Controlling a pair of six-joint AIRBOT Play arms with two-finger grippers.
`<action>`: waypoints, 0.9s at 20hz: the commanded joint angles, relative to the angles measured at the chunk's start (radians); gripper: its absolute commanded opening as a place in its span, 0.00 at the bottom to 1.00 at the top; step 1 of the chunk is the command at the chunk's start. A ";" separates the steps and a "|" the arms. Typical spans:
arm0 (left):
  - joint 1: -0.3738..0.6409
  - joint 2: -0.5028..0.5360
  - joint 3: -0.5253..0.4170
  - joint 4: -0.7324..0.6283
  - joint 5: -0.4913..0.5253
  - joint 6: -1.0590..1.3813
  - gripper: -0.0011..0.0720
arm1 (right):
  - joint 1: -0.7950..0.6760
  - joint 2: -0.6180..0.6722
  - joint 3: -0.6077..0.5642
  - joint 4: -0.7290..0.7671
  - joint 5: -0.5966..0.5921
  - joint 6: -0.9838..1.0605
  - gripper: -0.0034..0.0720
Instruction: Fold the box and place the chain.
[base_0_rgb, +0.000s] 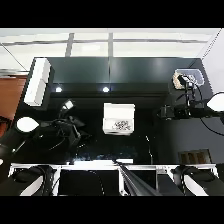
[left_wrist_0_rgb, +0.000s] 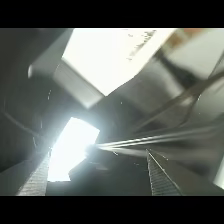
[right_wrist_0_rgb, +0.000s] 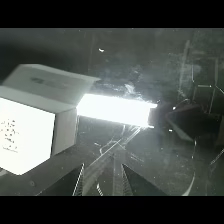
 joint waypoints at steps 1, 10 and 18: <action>-0.056 -0.167 0.084 -0.031 0.006 0.441 0.99 | 0.001 -0.001 -0.001 0.005 -0.018 0.007 0.42; -0.148 -0.488 0.277 -0.030 0.060 0.482 0.99 | 0.001 -0.002 -0.008 0.004 -0.018 0.032 0.42; -0.193 -0.499 0.283 -0.076 0.079 0.528 0.99 | 0.001 -0.002 -0.008 0.004 -0.018 0.032 0.42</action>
